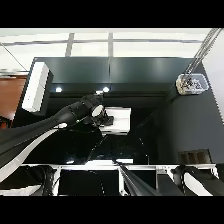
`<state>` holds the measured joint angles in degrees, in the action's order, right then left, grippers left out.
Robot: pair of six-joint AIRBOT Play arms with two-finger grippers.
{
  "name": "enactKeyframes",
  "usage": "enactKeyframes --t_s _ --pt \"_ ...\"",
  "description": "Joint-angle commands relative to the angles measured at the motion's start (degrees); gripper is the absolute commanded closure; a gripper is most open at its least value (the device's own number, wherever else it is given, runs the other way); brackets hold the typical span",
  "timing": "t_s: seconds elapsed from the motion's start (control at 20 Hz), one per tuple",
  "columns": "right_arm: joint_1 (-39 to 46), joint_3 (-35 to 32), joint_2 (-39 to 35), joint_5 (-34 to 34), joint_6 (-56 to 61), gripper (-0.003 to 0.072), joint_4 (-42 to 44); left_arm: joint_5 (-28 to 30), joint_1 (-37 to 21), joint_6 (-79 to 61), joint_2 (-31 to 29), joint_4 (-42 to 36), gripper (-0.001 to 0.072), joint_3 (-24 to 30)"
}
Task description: Fold the box and place the chain.
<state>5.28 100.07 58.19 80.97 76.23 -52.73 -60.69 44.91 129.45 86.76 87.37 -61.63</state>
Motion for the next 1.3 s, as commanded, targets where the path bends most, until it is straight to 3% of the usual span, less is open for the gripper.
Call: enactKeyframes --t_s 0.0,0.25,0.45,0.65,0.85,1.25 --pt "-8.22 -2.45 -0.52 6.36 -6.21 0.0670 1.14 0.04 -0.04 -0.02 0.02 0.00 0.0677 -0.02" --pt "-14.78 -16.63 -0.52 9.05 -9.70 0.0670 9.51 0.02 -0.04 -0.02 0.02 0.02 0.0677 -0.02" --pt "-17.40 -31.12 -0.50 1.40 -10.71 0.0671 12.24 0.02 -0.04 -0.02 0.02 0.02 0.0677 -0.02" --pt "-18.64 -40.41 -0.24 -4.79 -10.82 0.0670 15.08 0.02 -0.04 -0.02 0.02 0.02 0.0677 -0.02" --pt "-20.55 -43.93 0.55 -7.78 -10.97 0.0670 16.26 0.04 -0.04 -0.02 0.02 0.02 0.0677 -0.02" --pt "-27.23 -43.98 6.78 -14.60 -11.28 0.0664 18.71 0.00 -0.04 -0.02 0.02 0.02 0.0677 -0.02"
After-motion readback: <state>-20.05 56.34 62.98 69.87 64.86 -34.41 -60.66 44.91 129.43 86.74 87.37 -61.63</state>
